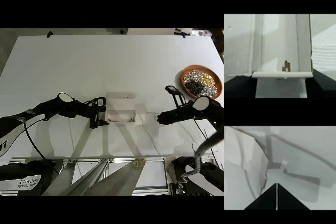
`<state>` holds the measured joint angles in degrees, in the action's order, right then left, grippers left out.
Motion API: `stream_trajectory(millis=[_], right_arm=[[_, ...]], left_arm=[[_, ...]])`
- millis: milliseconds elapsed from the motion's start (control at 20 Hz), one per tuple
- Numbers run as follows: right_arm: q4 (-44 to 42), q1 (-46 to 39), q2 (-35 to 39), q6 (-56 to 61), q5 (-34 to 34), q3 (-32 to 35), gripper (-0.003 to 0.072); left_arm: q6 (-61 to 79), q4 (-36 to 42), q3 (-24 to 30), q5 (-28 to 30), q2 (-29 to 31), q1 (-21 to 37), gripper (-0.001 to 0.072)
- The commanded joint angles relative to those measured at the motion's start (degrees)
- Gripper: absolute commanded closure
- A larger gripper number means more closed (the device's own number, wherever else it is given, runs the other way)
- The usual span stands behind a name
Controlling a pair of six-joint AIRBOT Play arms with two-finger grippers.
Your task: Fold the box and place the chain.
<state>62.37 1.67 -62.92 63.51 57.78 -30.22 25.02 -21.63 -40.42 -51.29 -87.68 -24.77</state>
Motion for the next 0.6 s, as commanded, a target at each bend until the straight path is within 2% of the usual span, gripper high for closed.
stream_trajectory(millis=[0,300,550], right_arm=[[-5.49,4.57,-6.21,-0.81,-2.49,0.17,0.0674],[-8.66,7.91,-5.9,-1.01,-5.88,0.15,0.0675],[-9.42,7.91,-1.4,-1.01,-7.02,0.11,0.0676]], left_arm=[[0.02,0.0,0.02,0.07,0.0,0.04,0.0435],[0.02,0.0,0.02,0.07,0.0,0.04,0.0435],[0.02,0.0,0.02,0.07,0.0,0.04,0.0435]])
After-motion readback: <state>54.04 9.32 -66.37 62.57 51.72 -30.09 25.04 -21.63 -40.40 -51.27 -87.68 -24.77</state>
